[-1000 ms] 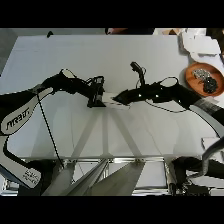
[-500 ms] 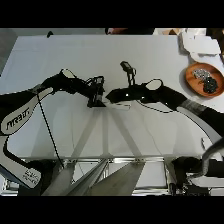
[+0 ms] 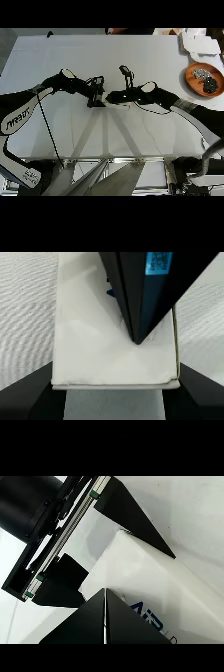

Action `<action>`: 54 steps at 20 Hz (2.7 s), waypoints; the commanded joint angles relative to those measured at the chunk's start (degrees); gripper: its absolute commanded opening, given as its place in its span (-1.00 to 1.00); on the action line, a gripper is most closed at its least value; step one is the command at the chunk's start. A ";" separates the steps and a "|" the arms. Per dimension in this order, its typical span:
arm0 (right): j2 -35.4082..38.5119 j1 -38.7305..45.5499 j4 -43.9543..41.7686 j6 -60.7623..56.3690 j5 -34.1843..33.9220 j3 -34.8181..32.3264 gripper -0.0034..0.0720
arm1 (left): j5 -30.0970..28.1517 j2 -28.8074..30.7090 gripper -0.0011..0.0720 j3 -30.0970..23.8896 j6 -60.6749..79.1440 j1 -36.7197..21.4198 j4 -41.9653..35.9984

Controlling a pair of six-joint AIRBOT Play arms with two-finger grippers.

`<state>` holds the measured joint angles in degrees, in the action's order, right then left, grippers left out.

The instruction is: Fold the box and place the chain.

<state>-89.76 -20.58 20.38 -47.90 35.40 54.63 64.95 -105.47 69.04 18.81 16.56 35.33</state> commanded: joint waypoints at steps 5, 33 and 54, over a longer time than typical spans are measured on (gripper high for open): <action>14.88 7.65 9.11 -2.32 1.73 0.00 -0.89 | 0.00 0.02 -0.26 0.00 -0.11 -0.02 -0.11; 37.55 51.19 67.45 -28.68 29.49 0.00 -0.89 | 0.20 0.02 -0.65 0.00 -0.24 -0.02 -0.11; 37.66 51.19 67.25 -28.63 29.49 0.00 -0.89 | 9.11 44.61 -0.95 0.02 -67.91 -0.35 61.42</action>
<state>-52.14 30.59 87.66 -76.53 64.88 54.59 73.14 -65.25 68.99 -31.46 16.43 79.72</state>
